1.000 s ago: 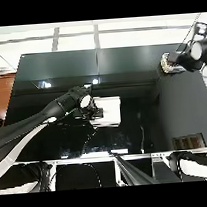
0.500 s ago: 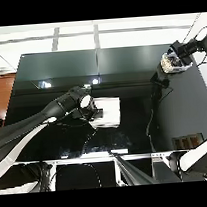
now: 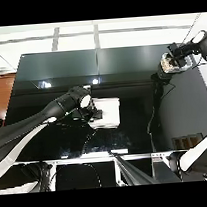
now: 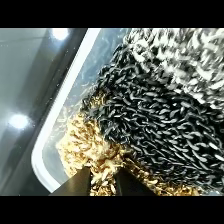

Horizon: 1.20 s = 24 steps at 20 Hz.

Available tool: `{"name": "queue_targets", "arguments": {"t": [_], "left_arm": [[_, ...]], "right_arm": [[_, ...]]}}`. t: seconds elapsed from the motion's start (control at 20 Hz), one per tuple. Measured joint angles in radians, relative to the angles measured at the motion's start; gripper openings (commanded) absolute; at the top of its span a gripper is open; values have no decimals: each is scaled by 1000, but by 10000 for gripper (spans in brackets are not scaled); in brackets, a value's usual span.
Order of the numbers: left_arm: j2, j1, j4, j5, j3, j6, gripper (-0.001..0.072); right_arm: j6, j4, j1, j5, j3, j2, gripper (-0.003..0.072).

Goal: Fold the box and place the chain.

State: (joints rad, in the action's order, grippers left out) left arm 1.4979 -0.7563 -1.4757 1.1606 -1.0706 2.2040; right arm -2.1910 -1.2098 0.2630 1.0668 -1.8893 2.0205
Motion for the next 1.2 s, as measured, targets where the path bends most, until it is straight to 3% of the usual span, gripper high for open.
{"name": "queue_targets", "arguments": {"t": [0.3,0.75,1.2], "left_arm": [[0,0,0,0,0,0,26],[0,0,0,-5,0,0,27],[0,0,0,-5,0,0,26]], "right_arm": [[216,23,13,71,-1,-101,13],[494,68,23,137,-12,-550,9],[577,315,13,284,-100,-868,9]]}}
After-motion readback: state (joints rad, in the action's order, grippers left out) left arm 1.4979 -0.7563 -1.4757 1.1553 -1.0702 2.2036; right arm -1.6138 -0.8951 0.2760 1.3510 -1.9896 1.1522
